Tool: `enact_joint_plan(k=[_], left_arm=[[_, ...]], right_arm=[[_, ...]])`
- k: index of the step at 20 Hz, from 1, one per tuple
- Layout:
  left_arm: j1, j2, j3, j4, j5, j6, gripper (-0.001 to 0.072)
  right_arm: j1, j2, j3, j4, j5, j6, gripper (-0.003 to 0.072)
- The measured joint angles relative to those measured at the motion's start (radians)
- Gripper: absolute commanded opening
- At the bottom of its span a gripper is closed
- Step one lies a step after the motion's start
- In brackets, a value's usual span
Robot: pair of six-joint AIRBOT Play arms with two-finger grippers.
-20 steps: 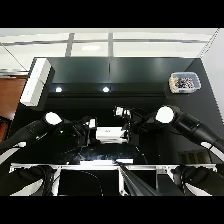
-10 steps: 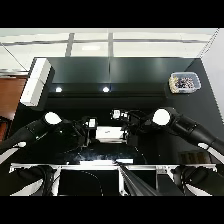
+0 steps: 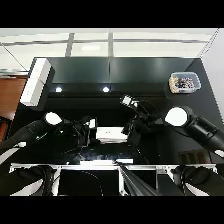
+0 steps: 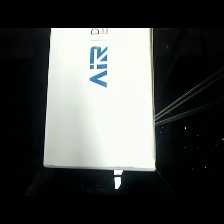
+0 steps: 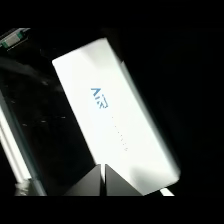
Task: Fold the box and place the chain.
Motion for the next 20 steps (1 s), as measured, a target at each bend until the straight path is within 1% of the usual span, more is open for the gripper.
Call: enact_joint_plan(k=[4, 6, 9, 14, 18, 20], left_arm=[[0.000, 0.000, 0.000, 0.000, 0.000, 0.000, 0.0464], [0.000, 0.000, 0.000, 0.000, 0.000, 0.000, 0.0465], [0.000, 0.000, 0.000, 0.000, 0.000, 0.000, 0.0465], [0.000, 0.000, 0.000, 0.000, 0.000, -0.002, 0.0466], [0.000, 0.000, 0.000, 0.000, -0.001, -0.002, 0.0466], [0.000, 0.000, 0.000, 0.000, -0.001, -0.002, 0.0466]], right_arm=[[-0.004, -0.017, -0.066, 0.170, -0.044, 0.146, 0.0010], [-0.005, -0.053, -0.083, 0.256, -0.083, 0.176, 0.0010], [-0.005, -0.121, -0.095, 0.326, -0.121, 0.202, 0.0010], [-0.005, -0.198, -0.100, 0.353, -0.129, 0.216, 0.0010], [-0.005, -0.214, -0.097, 0.345, -0.128, 0.219, 0.0009], [-0.005, -0.203, -0.083, 0.323, -0.119, 0.209, 0.0009]])
